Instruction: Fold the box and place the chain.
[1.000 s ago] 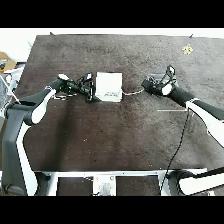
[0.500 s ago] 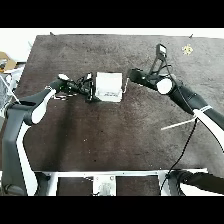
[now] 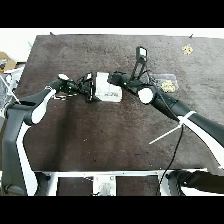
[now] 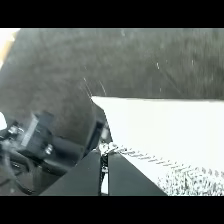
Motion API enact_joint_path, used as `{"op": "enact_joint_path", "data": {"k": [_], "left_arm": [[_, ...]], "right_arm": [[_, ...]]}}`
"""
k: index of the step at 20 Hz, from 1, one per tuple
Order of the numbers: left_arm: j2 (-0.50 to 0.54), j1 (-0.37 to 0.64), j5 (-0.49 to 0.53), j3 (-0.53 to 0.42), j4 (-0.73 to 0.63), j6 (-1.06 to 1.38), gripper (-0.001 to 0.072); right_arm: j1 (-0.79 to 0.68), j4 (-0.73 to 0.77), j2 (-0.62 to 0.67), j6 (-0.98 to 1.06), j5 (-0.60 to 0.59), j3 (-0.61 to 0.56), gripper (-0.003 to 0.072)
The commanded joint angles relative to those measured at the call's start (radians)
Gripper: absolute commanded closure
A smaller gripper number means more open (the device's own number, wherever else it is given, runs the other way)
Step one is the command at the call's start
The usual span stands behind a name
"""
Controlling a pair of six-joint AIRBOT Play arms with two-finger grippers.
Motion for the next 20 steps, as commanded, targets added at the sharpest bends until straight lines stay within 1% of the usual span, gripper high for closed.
{"op": "enact_joint_path", "data": {"k": [1,2,3,4,6,8,10,11,13,14,17,20], "left_arm": [[0.000,-0.001,0.000,0.000,0.000,0.000,0.0318],[0.000,-0.001,0.000,0.000,0.000,0.000,0.0318],[0.000,-0.001,0.000,0.000,0.000,0.000,0.0317],[0.000,-0.001,0.000,0.000,0.000,0.000,0.0318],[0.000,-0.001,0.000,0.000,0.000,0.000,0.0318],[0.000,-0.001,0.000,0.000,0.000,0.000,0.0318],[0.000,-0.001,0.000,0.000,0.000,0.000,0.0318],[0.000,-0.001,0.000,0.000,0.000,0.000,0.0318],[0.000,-0.001,0.000,0.000,0.000,0.000,0.0318],[0.000,-0.001,0.000,0.000,0.000,0.000,0.0318],[0.000,-0.001,0.000,0.000,0.000,0.000,0.0318],[0.000,-0.001,0.000,0.000,0.000,0.000,0.0318]], "right_arm": [[0.014,0.004,-0.057,0.022,0.019,0.001,0.0595],[0.013,-0.012,-0.059,0.013,0.052,0.001,0.0366],[0.005,-0.054,-0.054,0.011,0.096,0.001,0.0376],[-0.011,-0.080,-0.045,0.012,0.142,0.000,0.0423],[-0.073,-0.117,-0.011,0.012,0.228,-0.017,0.0422],[-0.158,-0.143,0.027,0.012,0.269,-0.061,0.0421],[-0.259,-0.154,0.035,0.016,0.286,-0.112,0.0422],[-0.313,-0.154,0.035,0.022,0.270,-0.148,0.0421],[-0.403,-0.152,0.025,0.062,0.198,-0.206,0.0422],[-0.439,-0.138,0.009,0.075,0.169,-0.219,0.0421],[-0.475,-0.061,-0.072,0.075,0.099,-0.205,0.0421],[-0.468,-0.034,-0.166,0.075,0.085,-0.139,0.0421]]}}
